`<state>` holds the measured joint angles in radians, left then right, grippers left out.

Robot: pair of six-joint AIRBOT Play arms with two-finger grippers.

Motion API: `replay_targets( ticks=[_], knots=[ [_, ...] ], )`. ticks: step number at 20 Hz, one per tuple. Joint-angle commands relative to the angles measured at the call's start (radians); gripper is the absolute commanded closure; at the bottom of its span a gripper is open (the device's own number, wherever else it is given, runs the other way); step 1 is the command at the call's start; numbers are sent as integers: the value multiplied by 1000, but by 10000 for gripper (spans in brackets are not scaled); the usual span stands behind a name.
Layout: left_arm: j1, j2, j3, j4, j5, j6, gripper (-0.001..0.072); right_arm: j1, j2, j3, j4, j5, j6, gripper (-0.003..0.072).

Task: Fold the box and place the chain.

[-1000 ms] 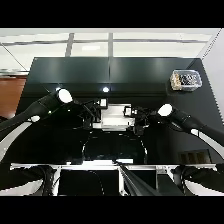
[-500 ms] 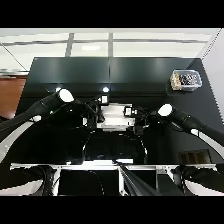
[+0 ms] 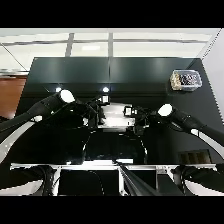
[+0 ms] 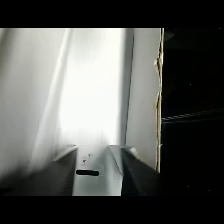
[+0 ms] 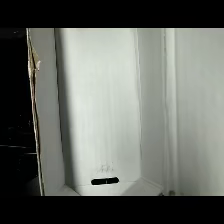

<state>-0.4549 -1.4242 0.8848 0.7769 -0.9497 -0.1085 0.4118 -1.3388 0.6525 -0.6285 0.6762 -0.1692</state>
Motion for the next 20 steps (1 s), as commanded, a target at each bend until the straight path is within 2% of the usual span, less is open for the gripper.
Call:
replay_targets(
  ticks=[1, 2, 3, 7, 10, 12, 14, 16, 18, 20],
  knots=[
    [-2, 0, 1, 5, -3, -1, 330, 0, 0, 0, 0, 0, 0, 559],
    [0, 3, 3, 23, -5, -5, 566, 0, 0, 0, 0, 0, 0, 558],
    [3, 13, 10, 73, -24, -21, 681, 0, 0, 0, 0, 0, 0, 558],
    [87, 113, 48, 277, -89, -368, 682, 0, 0, 0, 0, 0, 0, 559],
    [239, 220, 53, 451, -141, -622, 681, 0, 0, 0, 0, 0, 0, 558],
    [375, 248, 45, 500, -196, -921, 680, 0, 0, 0, 0, 0, 0, 558],
    [510, 245, -14, 414, -206, -1179, 680, 0, 0, 0, 0, 0, 0, 558],
    [597, 238, -122, 222, -207, -1188, 679, 0, 0, 0, 0, 0, 0, 559],
    [624, 203, -216, 39, -208, -1112, 679, 0, 0, 0, 0, 0, 0, 558],
    [597, 139, -261, -94, -209, -1024, 680, 0, 0, 0, 0, 0, 0, 559]
  ],
)
